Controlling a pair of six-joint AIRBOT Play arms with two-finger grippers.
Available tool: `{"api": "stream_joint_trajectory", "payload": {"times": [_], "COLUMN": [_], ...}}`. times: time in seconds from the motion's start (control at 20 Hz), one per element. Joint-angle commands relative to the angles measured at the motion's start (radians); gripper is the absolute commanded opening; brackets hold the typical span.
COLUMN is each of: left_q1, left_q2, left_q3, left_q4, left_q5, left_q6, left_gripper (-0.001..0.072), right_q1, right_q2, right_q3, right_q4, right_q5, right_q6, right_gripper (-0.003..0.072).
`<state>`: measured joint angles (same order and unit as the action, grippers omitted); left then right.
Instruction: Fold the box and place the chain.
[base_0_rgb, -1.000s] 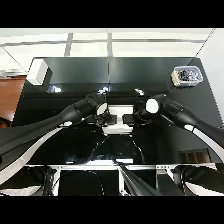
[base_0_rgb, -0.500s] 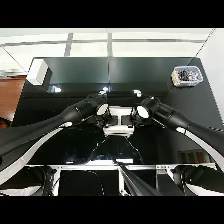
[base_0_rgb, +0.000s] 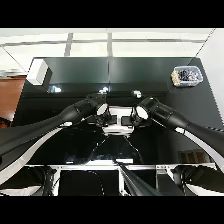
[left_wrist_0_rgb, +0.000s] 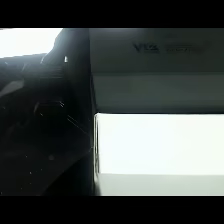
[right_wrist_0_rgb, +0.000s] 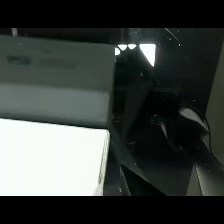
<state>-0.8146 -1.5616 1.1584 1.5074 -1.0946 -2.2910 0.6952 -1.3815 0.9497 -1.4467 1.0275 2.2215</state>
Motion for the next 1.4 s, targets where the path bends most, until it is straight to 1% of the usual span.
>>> {"api": "stream_joint_trajectory", "payload": {"times": [0.0, 0.1, 0.15, 0.2, 0.3, 0.35, 0.4, 0.45, 0.55, 0.65, 0.7, 0.75, 0.8, 0.9, 0.95, 1.0, 1.05, 1.1, 1.15, 1.2, 1.25, 1.35], "left_q1": [0.000, 0.000, 0.000, 0.000, 0.000, 0.001, 0.000, 0.000, 0.000, 0.000, 0.000, 0.000, 0.000, 0.000, 0.000, 0.000, 0.000, 0.000, 0.001, 0.000, 0.001, 0.000], "left_q2": [0.000, 0.000, 0.000, 0.000, 0.000, 0.000, 0.000, 0.000, 0.000, 0.000, 0.000, 0.000, 0.000, 0.000, 0.000, 0.000, 0.000, 0.000, 0.000, 0.000, 0.000, 0.000], "left_q3": [0.000, 0.000, 0.000, 0.000, 0.000, 0.000, 0.000, 0.000, 0.000, 0.000, 0.000, 0.000, 0.000, 0.000, 0.000, 0.000, 0.000, 0.000, 0.000, 0.000, 0.000, 0.000], "left_q4": [-0.005, -0.005, -0.005, -0.005, -0.005, -0.005, -0.005, -0.005, -0.005, -0.005, -0.005, -0.005, -0.005, -0.005, -0.005, -0.005, -0.005, -0.005, -0.005, -0.005, -0.005, -0.005], "left_q5": [0.006, 0.011, 0.013, 0.014, 0.017, 0.017, 0.017, 0.016, 0.016, 0.016, 0.016, 0.016, 0.016, 0.017, 0.016, 0.016, 0.016, 0.017, 0.017, 0.018, 0.018, 0.016], "left_q6": [-0.002, -0.001, -0.002, -0.001, -0.001, -0.001, -0.001, -0.002, -0.001, -0.001, -0.001, -0.001, -0.001, -0.001, -0.001, -0.001, -0.001, -0.001, -0.001, -0.001, -0.001, -0.001], "left_gripper": [0.0027, 0.0027, 0.0026, 0.0027, 0.0027, 0.0027, 0.0027, 0.0026, 0.0027, 0.0026, 0.0027, 0.0027, 0.0027, 0.0027, 0.0026, 0.0027, 0.0027, 0.0027, 0.0026, 0.0027, 0.0027, 0.0027], "right_q1": [0.000, 0.001, 0.001, 0.001, 0.001, 0.000, -0.003, -0.008, -0.024, -0.051, -0.074, -0.109, -0.148, -0.241, -0.306, -0.384, -0.479, -0.564, -0.644, -0.707, -0.760, -0.833], "right_q2": [-0.001, -0.001, -0.002, -0.003, -0.003, -0.002, 0.003, 0.011, 0.060, 0.141, 0.187, 0.233, 0.272, 0.292, 0.282, 0.264, 0.225, 0.178, 0.114, 0.044, -0.041, -0.219], "right_q3": [0.001, 0.000, -0.002, -0.002, -0.002, -0.001, 0.001, 0.007, 0.035, 0.076, 0.095, 0.111, 0.113, 0.109, 0.092, 0.078, 0.079, 0.084, 0.116, 0.173, 0.261, 0.475], "right_q4": [0.011, 0.014, 0.014, 0.013, 0.014, 0.013, 0.014, 0.014, 0.014, 0.013, 0.001, -0.043, -0.125, -0.456, -0.596, -0.633, -0.591, -0.529, -0.458, -0.402, -0.348, -0.222], "right_q5": [0.007, 0.014, 0.011, 0.011, 0.007, 0.008, 0.014, 0.029, 0.084, 0.161, 0.191, 0.208, 0.195, 0.142, 0.063, -0.031, -0.121, -0.197, -0.239, -0.248, -0.235, -0.158], "right_q6": [0.003, 0.000, -0.003, -0.016, -0.021, -0.021, -0.021, -0.028, -0.090, -0.180, -0.227, -0.262, -0.275, -0.257, -0.220, -0.198, -0.185, -0.187, -0.188, -0.190, -0.220, -0.307], "right_gripper": [0.0258, 0.0257, 0.0191, 0.0015, 0.0019, 0.0034, 0.0260, 0.0383, 0.0375, 0.0375, 0.0375, 0.0374, 0.0374, 0.0374, 0.0375, 0.0387, 0.0670, 0.0709, 0.0708, 0.0705, 0.0705, 0.0705]}}
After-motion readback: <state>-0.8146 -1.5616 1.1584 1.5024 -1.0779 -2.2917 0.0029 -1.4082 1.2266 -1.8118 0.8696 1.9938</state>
